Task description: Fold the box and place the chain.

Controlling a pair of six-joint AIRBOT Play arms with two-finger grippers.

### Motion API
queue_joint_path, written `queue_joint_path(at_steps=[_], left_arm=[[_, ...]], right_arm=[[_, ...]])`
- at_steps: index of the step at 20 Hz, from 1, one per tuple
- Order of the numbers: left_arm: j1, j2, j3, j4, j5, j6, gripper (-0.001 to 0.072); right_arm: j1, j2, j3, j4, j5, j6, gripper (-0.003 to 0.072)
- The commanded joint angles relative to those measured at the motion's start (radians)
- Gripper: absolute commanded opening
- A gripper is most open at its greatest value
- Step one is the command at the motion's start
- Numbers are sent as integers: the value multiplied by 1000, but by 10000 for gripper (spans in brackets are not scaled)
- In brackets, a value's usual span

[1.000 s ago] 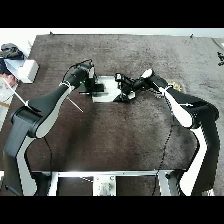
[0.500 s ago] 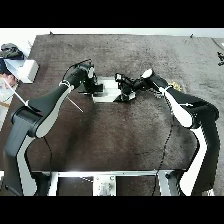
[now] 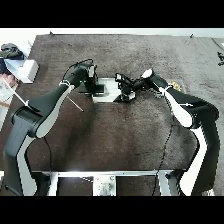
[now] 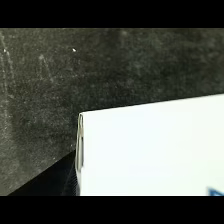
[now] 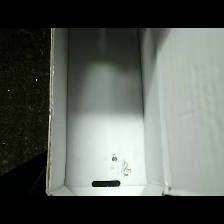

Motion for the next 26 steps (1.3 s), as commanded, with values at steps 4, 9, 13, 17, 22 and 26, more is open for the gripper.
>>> queue_joint_path(at_steps=[4, 9, 13, 17, 22, 26], left_arm=[[1, 1, 148, -5, -159, 128, 630], [2, 7, 158, 23, -254, 225, 710], [2, 87, 155, 59, -177, 285, 710], [34, 186, 141, 76, -81, 388, 710], [180, 281, -32, -138, 100, 545, 709], [303, 333, -288, -673, 284, 1140, 709]], right_arm=[[1, 0, 0, 1, 0, 1, 437], [1, 0, 0, 1, 0, 1, 437], [1, 0, 0, 1, 0, 1, 437], [1, 0, 0, 1, 0, 1, 437], [1, 0, 0, 1, 0, 1, 437], [1, 1, 0, 2, 0, 1, 437]])
